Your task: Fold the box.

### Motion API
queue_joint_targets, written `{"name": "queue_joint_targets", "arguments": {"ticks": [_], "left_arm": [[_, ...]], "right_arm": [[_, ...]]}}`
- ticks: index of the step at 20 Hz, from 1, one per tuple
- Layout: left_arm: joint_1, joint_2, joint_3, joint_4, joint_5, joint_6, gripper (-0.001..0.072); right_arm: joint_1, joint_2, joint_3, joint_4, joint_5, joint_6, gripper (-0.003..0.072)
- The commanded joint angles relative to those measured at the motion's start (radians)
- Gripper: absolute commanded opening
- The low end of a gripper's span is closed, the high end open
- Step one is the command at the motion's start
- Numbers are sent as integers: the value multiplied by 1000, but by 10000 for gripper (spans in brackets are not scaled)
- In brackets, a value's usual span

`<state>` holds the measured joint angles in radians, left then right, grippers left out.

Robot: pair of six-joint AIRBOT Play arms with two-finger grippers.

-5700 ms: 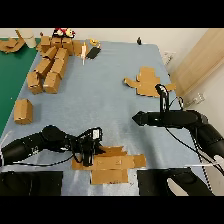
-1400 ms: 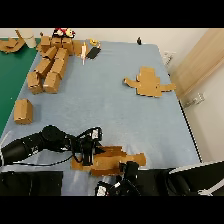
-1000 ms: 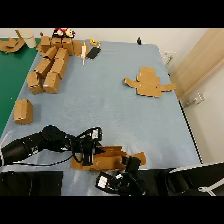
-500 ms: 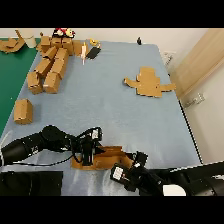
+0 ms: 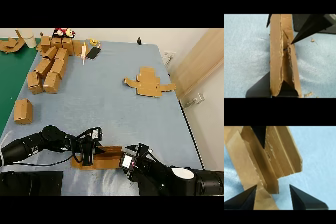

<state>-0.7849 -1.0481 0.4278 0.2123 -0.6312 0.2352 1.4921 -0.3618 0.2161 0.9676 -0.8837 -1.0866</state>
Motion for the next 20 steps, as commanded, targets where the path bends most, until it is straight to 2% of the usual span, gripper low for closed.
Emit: {"name": "queue_joint_targets", "arguments": {"ticks": [1,5,8,13,17,20], "left_arm": [[-1,1,0,0,0,1,13],[-1,1,0,0,0,0,13],[-1,1,0,0,0,0,13],[-1,1,0,0,0,1,13],[-1,1,0,0,0,0,13],[-1,1,0,0,0,1,13]], "right_arm": [[-154,22,-12,195,149,-261,646],[-311,13,-12,511,202,-593,646],[-417,-9,-12,644,203,-764,646],[-582,-124,-11,956,207,-1127,646],[-695,-194,-3,1104,183,-1334,646],[-707,-229,-3,1141,146,-1427,645]]}}
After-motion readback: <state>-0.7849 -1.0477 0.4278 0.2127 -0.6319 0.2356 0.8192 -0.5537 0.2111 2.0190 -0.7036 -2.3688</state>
